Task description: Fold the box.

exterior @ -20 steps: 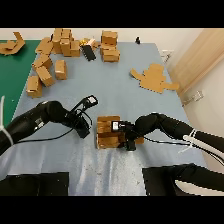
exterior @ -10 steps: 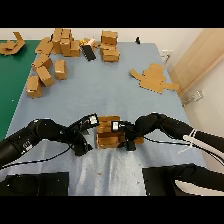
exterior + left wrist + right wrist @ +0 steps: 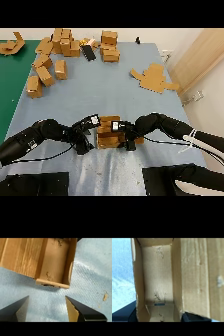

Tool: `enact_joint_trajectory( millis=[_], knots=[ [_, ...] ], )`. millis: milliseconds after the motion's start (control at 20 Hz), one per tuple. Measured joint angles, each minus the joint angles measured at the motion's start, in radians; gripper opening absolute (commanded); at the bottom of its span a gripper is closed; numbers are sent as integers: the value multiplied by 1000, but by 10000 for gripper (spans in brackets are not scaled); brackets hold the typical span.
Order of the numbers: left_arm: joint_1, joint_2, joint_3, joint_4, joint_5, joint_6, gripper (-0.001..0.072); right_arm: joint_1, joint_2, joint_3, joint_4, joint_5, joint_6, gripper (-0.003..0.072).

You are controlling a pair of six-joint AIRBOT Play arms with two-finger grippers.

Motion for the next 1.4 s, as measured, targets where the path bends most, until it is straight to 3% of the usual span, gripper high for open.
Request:
enact_joint_trajectory(
  millis=[400, 1400],
  knots=[
    [0, -89, 2, -138, 47, 211, 720, 0, 0, 0, 0, 0, 0, 582],
    [-55, -167, 13, -186, 75, 405, 720, 0, 0, 0, 0, 0, 0, 582]
  ],
)
